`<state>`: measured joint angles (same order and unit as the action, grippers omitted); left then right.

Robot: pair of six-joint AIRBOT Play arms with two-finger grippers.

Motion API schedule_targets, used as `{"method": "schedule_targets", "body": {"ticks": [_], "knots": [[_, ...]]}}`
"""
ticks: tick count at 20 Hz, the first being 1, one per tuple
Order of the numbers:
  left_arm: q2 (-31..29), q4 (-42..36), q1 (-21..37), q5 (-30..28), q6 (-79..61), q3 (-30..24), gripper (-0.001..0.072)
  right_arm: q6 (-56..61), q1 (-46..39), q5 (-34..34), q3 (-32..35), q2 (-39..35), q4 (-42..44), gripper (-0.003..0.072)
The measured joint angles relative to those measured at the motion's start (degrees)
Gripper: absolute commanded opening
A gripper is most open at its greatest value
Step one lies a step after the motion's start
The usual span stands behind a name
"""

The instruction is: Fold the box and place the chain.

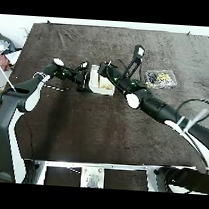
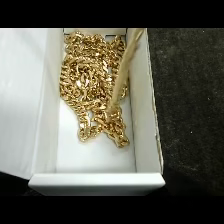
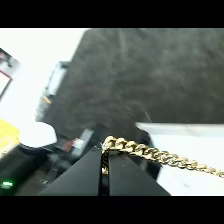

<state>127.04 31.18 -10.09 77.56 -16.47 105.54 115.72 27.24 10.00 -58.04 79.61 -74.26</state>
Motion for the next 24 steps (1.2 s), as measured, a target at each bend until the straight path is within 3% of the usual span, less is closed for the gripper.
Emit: {"method": "schedule_targets", "body": {"ticks": [2, 3, 4, 5, 10, 16, 20, 24], "knots": [[0.0, 0.0, 0.0, 0.0, 0.0, 0.0, 0.0274, 0.0, 0.2, 0.5, 0.0, 2.6, 1.0, -0.0016], [0.0, 0.0, 0.0, 0.0, 0.0, 0.0, 0.0274, 0.0, 0.2, 0.6, 0.0, 3.8, 1.4, 0.0111], [0.0, 0.0, 0.0, 0.0, 0.0, 0.0, 0.0274, 0.0, 0.2, 0.5, 0.0, 4.6, 1.7, 0.0326], [0.0, 0.0, 0.0, 0.0, 0.0, 0.0, 0.0274, 0.0, -0.2, 0.3, 0.0, 5.2, 1.8, 0.0372], [0.0, 0.0, 0.0, 0.0, 0.0, 0.0, 0.0274, -0.5, -6.3, -5.0, 2.0, 3.1, -0.6, 0.0372], [0.0, 0.0, 0.0, 0.0, 0.0, 0.0, 0.0274, -0.5, -21.8, -14.1, 12.3, -5.5, -3.1, 0.0372], [0.0, 0.0, 0.0, 0.0, 0.0, 0.0, 0.0274, -0.2, -28.2, -14.9, 14.9, -3.9, -3.0, 0.0372], [0.0, 0.0, 0.0, 0.0, 0.0, 0.0, 0.0274, 0.0, -30.0, -11.3, 15.6, 1.2, -0.1, 0.0371]]}}
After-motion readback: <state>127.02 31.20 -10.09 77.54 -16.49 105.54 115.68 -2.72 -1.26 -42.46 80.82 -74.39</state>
